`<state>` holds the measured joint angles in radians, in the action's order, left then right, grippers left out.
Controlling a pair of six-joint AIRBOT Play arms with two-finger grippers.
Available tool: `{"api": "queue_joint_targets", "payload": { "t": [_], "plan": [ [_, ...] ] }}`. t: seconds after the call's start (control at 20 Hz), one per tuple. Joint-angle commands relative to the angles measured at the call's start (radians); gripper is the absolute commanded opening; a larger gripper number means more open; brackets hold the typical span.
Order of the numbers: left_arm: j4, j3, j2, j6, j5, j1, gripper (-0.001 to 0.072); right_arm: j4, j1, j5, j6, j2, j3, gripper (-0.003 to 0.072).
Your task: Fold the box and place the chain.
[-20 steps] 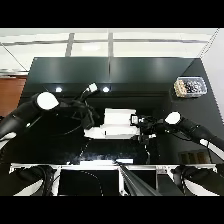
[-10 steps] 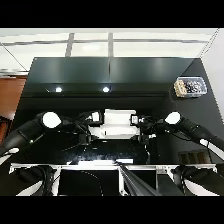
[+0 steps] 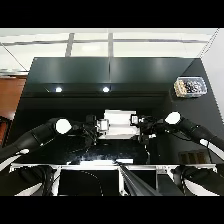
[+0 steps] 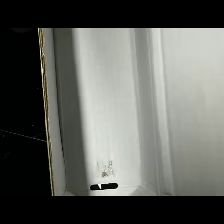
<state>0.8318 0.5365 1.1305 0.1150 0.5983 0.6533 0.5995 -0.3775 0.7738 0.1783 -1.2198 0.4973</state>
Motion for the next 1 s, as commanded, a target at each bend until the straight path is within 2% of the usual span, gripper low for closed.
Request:
{"api": "queue_joint_targets", "payload": {
  "t": [0.0, 0.25, 0.4, 0.7, 0.75, 0.8, 0.85, 0.9, 0.95],
  "plan": [
    [-0.081, 0.0, 0.004, -0.003, -0.021, 0.006, 0.0161, 0.0, -0.001, 0.0, 0.0, -0.001, 0.0, 0.0435],
    [-0.308, 0.0, 0.021, -0.005, -0.012, 0.008, 0.0161, 0.0, -0.001, 0.0, 0.0, -0.001, 0.0, 0.0435],
    [-0.317, 0.0, 0.045, -0.026, -0.068, 0.016, 0.0161, 0.0, -0.001, 0.0, 0.0, -0.001, 0.0, 0.0435],
    [-0.312, 0.0, 0.047, -0.027, -0.048, 0.016, 0.0162, 0.0, -0.001, 0.0, 0.0, -0.001, 0.0, 0.0435],
    [-0.314, 0.0, 0.047, -0.027, -0.053, 0.016, 0.0216, 0.0, -0.001, 0.0, 0.0, -0.001, 0.0, 0.0435],
    [-0.314, 0.0, 0.047, -0.027, -0.052, 0.016, 0.0381, 0.0, -0.001, 0.0, 0.0, -0.001, 0.0, 0.0435],
    [-0.312, 0.0, 0.047, -0.034, -0.051, 0.016, 0.0422, 0.0, -0.001, 0.0, 0.0, -0.001, 0.0, 0.0435],
    [-0.312, 0.0, 0.047, -0.034, -0.051, 0.016, 0.0381, 0.0, -0.001, 0.0, 0.0, -0.001, 0.0, 0.0435],
    [-0.313, 0.0, 0.047, -0.034, -0.045, 0.016, 0.0299, 0.0, -0.001, 0.0, 0.0, -0.001, 0.0, 0.0435]
  ]
}}
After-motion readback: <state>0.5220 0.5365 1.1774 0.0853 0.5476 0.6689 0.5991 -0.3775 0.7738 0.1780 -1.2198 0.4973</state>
